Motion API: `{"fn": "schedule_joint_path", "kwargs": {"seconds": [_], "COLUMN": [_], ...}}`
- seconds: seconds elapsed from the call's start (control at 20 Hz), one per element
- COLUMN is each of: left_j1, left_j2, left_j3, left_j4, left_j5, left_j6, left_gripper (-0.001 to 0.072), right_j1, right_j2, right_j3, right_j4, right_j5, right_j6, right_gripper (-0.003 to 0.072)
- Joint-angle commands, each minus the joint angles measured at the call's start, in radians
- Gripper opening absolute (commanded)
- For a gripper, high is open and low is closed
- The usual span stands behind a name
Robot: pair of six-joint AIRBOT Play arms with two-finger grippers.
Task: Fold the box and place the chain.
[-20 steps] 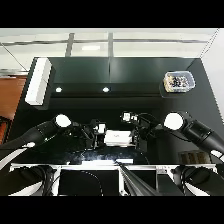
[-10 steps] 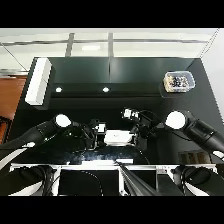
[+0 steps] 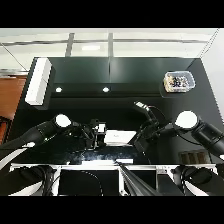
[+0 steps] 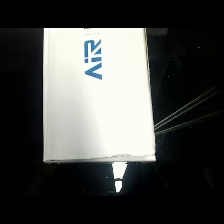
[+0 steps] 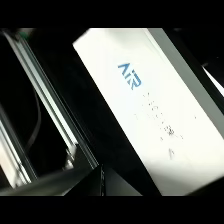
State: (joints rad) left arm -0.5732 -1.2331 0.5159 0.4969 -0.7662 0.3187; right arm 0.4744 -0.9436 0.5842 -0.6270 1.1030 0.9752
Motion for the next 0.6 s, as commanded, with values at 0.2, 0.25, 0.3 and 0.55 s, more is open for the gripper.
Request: {"fn": "schedule_joint_path", "kwargs": {"seconds": [0.2,0.25,0.3,0.55], "left_j1": [0.0,0.0,0.0,0.0], "left_j2": [-0.001,-0.001,-0.001,-0.001], "left_j3": [0.001,0.001,0.001,0.001], "left_j4": [0.0,0.0,0.0,0.0], "left_j5": [0.001,0.001,0.001,0.002], "left_j6": [0.0,0.0,0.0,0.0], "left_gripper": [0.044,0.044,0.044,0.0441], "right_j1": [-0.004,-0.004,-0.003,-0.002], "right_j2": [-0.119,-0.142,-0.159,-0.196], "right_j3": [-0.068,-0.068,-0.068,-0.068], "right_j4": [0.256,0.252,0.244,0.097], "right_j5": [-0.141,-0.139,-0.14,-0.151], "right_j6": [0.061,0.061,0.061,0.115], "right_gripper": [0.0007,0.0006,0.0007,0.0008]}}
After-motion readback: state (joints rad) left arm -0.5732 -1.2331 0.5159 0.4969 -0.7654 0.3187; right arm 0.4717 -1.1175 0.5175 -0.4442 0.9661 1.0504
